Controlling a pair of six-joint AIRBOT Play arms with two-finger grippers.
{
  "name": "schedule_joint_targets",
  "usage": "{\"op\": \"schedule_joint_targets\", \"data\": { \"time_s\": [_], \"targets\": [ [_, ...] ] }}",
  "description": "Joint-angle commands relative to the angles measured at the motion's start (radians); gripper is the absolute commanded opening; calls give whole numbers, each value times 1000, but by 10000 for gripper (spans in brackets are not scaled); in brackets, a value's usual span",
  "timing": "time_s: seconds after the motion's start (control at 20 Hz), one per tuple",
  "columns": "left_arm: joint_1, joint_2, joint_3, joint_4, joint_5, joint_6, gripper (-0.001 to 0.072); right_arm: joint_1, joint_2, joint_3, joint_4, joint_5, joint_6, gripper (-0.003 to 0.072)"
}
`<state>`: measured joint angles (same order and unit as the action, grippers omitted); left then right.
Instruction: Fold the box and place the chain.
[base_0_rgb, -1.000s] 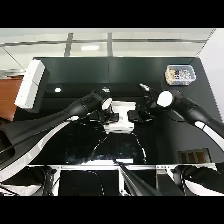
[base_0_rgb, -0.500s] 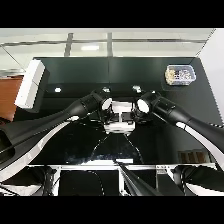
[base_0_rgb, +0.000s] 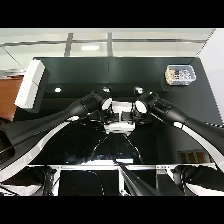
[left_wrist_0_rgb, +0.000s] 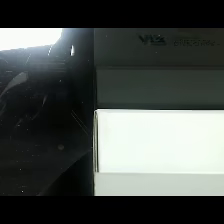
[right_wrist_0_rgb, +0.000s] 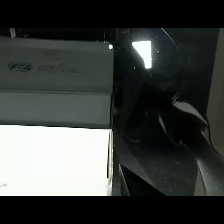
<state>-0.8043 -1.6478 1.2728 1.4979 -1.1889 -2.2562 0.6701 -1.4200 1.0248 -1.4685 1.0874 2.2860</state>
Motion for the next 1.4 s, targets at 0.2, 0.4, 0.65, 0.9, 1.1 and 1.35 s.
{"op": "schedule_joint_targets", "data": {
  "time_s": [0.2, 0.4, 0.65, 0.9, 1.1, 1.35],
  "targets": [
    [0, -1, 1, 1, -1, 0, 26, 1, -13, -24, 32, 2, 5, 226],
    [0, -1, 1, 1, -2, 0, 26, -3, -15, -24, 29, -3, -12, 225],
    [0, -1, 1, 0, -2, 0, 26, -3, -15, -24, 28, -16, -17, 13],
    [0, -1, 1, 0, -1, 0, 26, -9, -14, -24, 32, -14, -21, 265],
    [0, -1, 1, 0, -1, 0, 26, -9, -14, -24, 31, -16, -26, 14],
    [0, -1, 1, 1, -2, 0, 26, -11, 1, -21, 19, 5, -36, 300]
  ]
}}
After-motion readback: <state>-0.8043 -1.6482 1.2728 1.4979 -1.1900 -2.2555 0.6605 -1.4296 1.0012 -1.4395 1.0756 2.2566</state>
